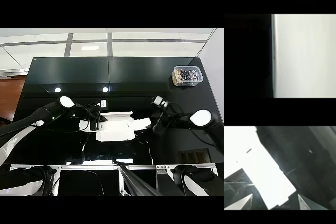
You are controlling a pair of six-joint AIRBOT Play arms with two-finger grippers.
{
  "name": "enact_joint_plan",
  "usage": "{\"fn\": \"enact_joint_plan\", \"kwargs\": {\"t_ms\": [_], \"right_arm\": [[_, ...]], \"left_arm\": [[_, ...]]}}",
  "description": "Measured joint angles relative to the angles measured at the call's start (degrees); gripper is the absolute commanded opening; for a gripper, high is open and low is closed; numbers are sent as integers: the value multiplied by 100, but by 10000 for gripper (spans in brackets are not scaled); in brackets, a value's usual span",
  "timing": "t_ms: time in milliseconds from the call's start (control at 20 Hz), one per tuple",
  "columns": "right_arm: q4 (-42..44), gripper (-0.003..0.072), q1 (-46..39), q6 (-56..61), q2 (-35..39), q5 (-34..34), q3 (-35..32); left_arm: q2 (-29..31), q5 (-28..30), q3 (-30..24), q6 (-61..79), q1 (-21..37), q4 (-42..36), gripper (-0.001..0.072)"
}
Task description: Fold the box and place the chain.
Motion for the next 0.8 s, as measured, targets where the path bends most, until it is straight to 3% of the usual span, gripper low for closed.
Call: {"fn": "enact_joint_plan", "kwargs": {"t_ms": [200,450,800], "right_arm": [[13,656,831,-518,-166,-468,-282],[151,655,1327,-1305,-378,-452,-367],[1309,656,1788,-2317,-914,-793,-380]], "left_arm": [[-22,35,0,17,-11,48,28],[-24,59,24,28,-11,68,28],[-26,59,28,35,-11,68,27]]}}
